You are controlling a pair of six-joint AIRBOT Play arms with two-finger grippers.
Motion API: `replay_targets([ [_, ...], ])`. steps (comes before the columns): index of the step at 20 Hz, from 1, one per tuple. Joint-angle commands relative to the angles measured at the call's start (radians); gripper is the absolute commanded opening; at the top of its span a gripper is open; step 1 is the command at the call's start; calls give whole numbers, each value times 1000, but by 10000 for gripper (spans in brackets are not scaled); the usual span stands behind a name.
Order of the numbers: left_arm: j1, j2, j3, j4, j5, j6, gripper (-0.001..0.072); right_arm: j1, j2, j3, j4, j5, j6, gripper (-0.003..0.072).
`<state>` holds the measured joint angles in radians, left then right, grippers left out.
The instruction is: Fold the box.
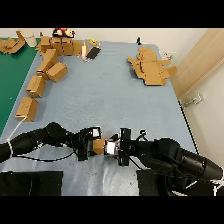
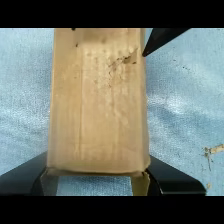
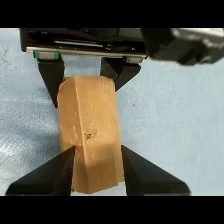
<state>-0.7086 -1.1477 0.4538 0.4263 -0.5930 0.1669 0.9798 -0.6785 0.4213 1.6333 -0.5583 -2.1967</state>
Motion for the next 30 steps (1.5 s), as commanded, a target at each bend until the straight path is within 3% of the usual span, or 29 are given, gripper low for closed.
replay_targets([
  [1, 0, 0, 0, 0, 0, 1, 594, 1, 0, 23, -14, -2, -5, 460],
  [6, 0, 0, 0, 0, 0, 1, 594, 1, 0, 29, -14, 0, -22, 432],
  [8, 0, 0, 0, 0, 0, 1, 594, 1, -2, 28, -14, -1, -22, 331],
  [10, 0, 0, 0, 0, 0, 1, 594, 1, -11, 28, -15, 0, -22, 321],
  [12, 0, 0, 0, 0, 0, 1, 594, 1, -28, 28, -14, -3, -22, 222],
  [30, 0, 0, 0, 0, 0, 1, 594, 1, -39, 28, 130, -109, -47, 222],
])
